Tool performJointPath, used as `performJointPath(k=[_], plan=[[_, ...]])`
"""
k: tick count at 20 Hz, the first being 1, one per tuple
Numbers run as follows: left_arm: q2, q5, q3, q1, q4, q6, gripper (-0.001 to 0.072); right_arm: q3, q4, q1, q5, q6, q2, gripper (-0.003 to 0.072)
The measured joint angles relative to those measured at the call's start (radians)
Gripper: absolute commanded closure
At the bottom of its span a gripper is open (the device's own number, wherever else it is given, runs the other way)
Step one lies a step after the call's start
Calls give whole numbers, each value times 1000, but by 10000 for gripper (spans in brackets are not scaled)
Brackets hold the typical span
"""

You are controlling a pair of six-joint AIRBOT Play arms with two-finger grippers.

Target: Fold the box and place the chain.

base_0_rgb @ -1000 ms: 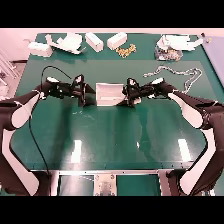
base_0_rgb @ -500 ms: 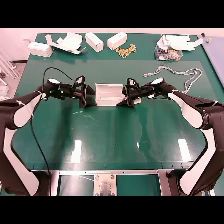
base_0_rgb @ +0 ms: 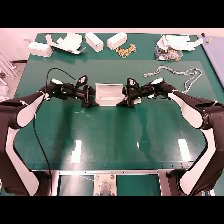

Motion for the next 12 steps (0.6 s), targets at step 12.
performJointPath(k=[12], plan=[[0, 22, 14, -31, 32, -66, 14, 0, 0, 0, 1, -1, 0, 195]])
